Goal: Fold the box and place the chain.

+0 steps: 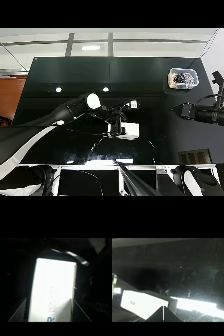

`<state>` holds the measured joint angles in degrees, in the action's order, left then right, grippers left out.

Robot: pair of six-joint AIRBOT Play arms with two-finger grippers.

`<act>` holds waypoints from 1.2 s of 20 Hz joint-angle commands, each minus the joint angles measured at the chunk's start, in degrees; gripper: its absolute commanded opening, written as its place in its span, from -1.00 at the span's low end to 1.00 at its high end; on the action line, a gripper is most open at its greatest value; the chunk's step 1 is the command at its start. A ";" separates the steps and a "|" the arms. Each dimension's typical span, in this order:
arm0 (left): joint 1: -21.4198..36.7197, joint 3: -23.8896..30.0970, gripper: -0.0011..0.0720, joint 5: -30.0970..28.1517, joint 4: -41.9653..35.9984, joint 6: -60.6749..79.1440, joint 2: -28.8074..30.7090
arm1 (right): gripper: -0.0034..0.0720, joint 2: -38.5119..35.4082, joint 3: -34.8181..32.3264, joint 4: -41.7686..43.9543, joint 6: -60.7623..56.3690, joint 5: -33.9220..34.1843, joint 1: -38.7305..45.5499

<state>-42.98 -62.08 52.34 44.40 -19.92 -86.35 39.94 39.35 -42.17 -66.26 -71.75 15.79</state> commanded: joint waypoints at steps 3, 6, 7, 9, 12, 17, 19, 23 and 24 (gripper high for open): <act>-0.13 -0.85 0.97 3.69 0.33 -0.52 -1.68 | -0.87 -0.02 -0.02 -0.07 0.31 0.46 0.04; -0.13 -0.85 0.97 3.63 0.37 -0.50 -1.77 | -0.87 -0.02 -0.02 -0.07 0.31 0.48 0.04; -0.13 -0.85 0.97 3.63 0.52 -0.50 -1.77 | -0.87 -0.02 -0.02 -0.07 0.31 0.48 0.04; -0.28 -0.85 0.97 3.52 1.53 -0.48 -1.86 | -0.87 -0.02 -0.02 -0.07 0.31 0.46 0.04; -0.87 -0.83 0.97 3.19 3.67 -0.46 -2.21 | -0.87 -0.02 -0.02 -0.04 0.28 0.46 0.04; -4.33 -0.70 0.97 -4.02 10.56 -0.48 -4.26 | -0.87 -0.02 -0.02 -0.07 0.28 0.48 0.04; -5.60 -0.70 0.97 -8.22 10.73 -0.46 -5.14 | -0.87 -0.02 -0.02 -0.07 0.26 0.46 0.04; -6.08 -0.74 0.13 -6.29 13.66 -0.50 -4.83 | -0.87 -0.02 -0.02 -0.07 0.26 0.63 0.04; -5.95 -0.72 0.10 -5.38 15.50 -1.38 -4.42 | -0.87 -0.02 -0.02 -0.04 0.22 0.90 0.04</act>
<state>-48.58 -62.81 46.28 55.59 -20.43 -91.02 39.94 39.35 -42.26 -65.98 -71.22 15.79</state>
